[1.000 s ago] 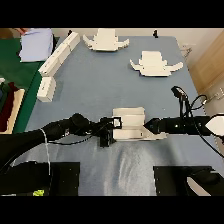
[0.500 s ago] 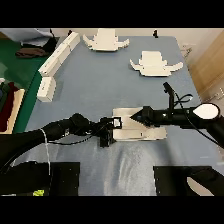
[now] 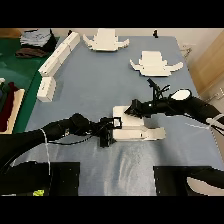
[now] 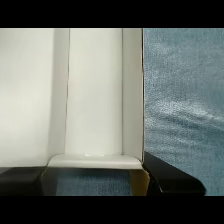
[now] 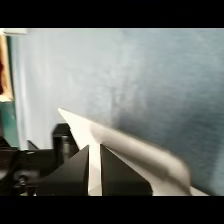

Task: Fold the box.

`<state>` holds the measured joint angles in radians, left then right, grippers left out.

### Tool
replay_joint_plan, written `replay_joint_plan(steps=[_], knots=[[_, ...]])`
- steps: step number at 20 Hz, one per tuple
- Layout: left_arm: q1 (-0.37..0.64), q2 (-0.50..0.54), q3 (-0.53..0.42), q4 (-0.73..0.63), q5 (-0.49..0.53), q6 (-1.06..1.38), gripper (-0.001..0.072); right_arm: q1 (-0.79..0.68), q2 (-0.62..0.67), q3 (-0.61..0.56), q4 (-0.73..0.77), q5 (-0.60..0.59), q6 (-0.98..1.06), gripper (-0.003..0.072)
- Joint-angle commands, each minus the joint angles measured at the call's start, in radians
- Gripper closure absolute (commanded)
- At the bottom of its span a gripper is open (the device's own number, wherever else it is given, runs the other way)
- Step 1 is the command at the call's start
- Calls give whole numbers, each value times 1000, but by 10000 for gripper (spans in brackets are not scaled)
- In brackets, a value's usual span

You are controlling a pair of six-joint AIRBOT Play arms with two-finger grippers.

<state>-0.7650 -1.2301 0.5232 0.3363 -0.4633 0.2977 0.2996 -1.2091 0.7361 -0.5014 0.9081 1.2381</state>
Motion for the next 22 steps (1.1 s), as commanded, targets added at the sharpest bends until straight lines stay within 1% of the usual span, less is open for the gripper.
replay_joint_plan(steps=[1, 6, 11, 18, 22], knots=[[0, 0, 0, 1, 0, 0, 194, 8, -75, 13, -125, 8, 11, 586], [0, 0, 0, 0, 0, 0, 194, 14, -78, 12, -156, -9, 11, 587], [0, 0, 0, 0, 1, 1, 194, 35, -89, -15, -169, -34, 10, 587], [0, 0, 0, 0, 0, 0, 194, 63, -88, -14, -169, -48, 10, 587], [0, 0, 0, 0, 0, 0, 193, 61, -48, -2, -169, -43, 10, 587]])
